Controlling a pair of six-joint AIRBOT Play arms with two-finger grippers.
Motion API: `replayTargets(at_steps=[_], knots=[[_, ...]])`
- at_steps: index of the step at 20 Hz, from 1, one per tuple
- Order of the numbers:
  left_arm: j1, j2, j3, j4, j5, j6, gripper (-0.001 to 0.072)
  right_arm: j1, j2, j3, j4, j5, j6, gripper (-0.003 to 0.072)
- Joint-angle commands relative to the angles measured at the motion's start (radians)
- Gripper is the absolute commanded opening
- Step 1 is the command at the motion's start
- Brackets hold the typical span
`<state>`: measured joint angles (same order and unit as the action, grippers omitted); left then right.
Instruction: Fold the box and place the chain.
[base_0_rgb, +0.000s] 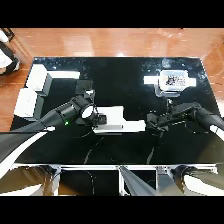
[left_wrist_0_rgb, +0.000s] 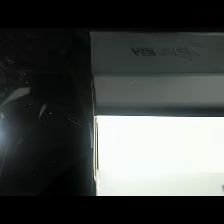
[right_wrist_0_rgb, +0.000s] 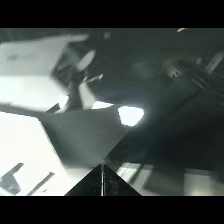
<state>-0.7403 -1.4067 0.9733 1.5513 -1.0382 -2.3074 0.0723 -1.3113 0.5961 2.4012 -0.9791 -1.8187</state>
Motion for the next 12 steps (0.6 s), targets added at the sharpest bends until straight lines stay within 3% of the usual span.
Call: replayTargets(at_steps=[1, 2, 4, 6, 12], knots=[[0.000, -0.001, 0.000, 0.000, 0.010, 0.000, 0.0022, 0.085, -0.038, 0.014, 0.110, 0.034, -0.020, 0.0019], [0.000, -0.001, 0.000, 0.000, 0.008, 0.000, 0.0022, 0.106, -0.038, 0.029, 0.114, 0.043, -0.022, 0.0033], [0.000, -0.001, 0.000, 0.000, 0.008, 0.000, 0.0022, 0.130, -0.038, 0.056, 0.116, 0.025, -0.022, 0.0349], [0.000, -0.001, 0.000, 0.000, 0.008, 0.000, 0.0022, 0.138, -0.038, 0.083, 0.115, -0.040, -0.045, 0.0541], [0.000, -0.001, 0.000, 0.000, 0.010, 0.000, 0.0021, 0.139, -0.038, 0.145, 0.103, -0.147, -0.064, 0.0566]])
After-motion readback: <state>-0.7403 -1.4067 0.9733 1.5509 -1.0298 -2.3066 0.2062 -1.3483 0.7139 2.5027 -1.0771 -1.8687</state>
